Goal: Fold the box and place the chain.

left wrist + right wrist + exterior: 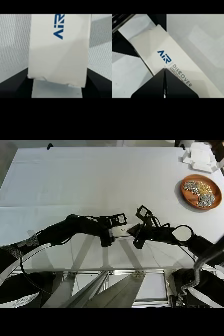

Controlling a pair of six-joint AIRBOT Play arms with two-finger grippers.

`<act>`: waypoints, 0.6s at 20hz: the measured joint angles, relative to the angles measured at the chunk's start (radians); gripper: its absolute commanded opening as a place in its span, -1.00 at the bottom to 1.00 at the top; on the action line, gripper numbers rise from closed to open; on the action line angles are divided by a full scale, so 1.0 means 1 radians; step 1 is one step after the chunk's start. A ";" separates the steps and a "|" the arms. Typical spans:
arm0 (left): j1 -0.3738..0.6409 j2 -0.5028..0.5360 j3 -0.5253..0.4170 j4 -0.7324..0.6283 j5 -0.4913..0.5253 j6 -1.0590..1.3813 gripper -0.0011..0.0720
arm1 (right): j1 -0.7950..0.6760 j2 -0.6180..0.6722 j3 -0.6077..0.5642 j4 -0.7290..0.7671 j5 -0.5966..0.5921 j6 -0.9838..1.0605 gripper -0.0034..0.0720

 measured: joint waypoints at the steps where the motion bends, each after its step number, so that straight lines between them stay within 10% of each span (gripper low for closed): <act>1: 0.000 0.000 0.000 0.000 0.001 0.002 0.11 | 0.000 0.000 -0.004 0.003 0.007 -0.007 -0.87; 12: -0.001 0.000 0.000 -0.001 0.000 -0.001 0.11 | 0.000 0.001 -0.095 0.025 -0.056 -0.036 -0.87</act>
